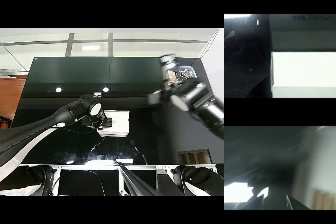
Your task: Fold the box and place the chain.
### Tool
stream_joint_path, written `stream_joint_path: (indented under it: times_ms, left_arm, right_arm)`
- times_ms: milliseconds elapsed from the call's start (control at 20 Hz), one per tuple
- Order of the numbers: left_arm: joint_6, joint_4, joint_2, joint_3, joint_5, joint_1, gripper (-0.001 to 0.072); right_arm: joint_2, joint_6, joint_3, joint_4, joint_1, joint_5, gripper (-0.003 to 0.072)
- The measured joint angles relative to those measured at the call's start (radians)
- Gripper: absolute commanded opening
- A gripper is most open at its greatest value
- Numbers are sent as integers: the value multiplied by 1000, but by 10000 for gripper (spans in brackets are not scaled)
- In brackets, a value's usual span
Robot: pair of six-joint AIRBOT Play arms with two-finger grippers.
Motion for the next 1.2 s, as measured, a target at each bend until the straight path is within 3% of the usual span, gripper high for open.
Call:
stream_joint_path:
  times_ms: [50, 100, 200, 350, 550, 700, 900, 1200]
  left_arm:
    - [0, 0, 0, 0, 0, 0, 32]
    - [0, 0, 0, 0, 0, 0, 32]
    - [0, 0, 0, 0, 1, 0, 32]
    - [-2, 0, 0, 0, 2, 0, 32]
    - [-2, 0, 0, 0, 2, 0, 32]
    - [-2, -1, 0, 0, 2, 0, 32]
    - [-1, -1, 0, 0, 2, 0, 32]
    - [0, -1, 0, 0, 2, 0, 32]
  right_arm:
    - [2, 11, -13, -52, -71, -47, 686]
    - [-7, 29, -24, -74, -148, -105, 720]
    - [-53, 23, -19, 9, -302, -238, 720]
    - [-215, -97, 129, 321, -516, -333, 720]
    - [-488, -92, 452, 558, -678, -172, 699]
    - [-641, -27, 617, 664, -731, -81, 658]
    - [-763, 11, 697, 779, -753, -60, 657]
    - [-842, 16, 723, 829, -764, -72, 657]
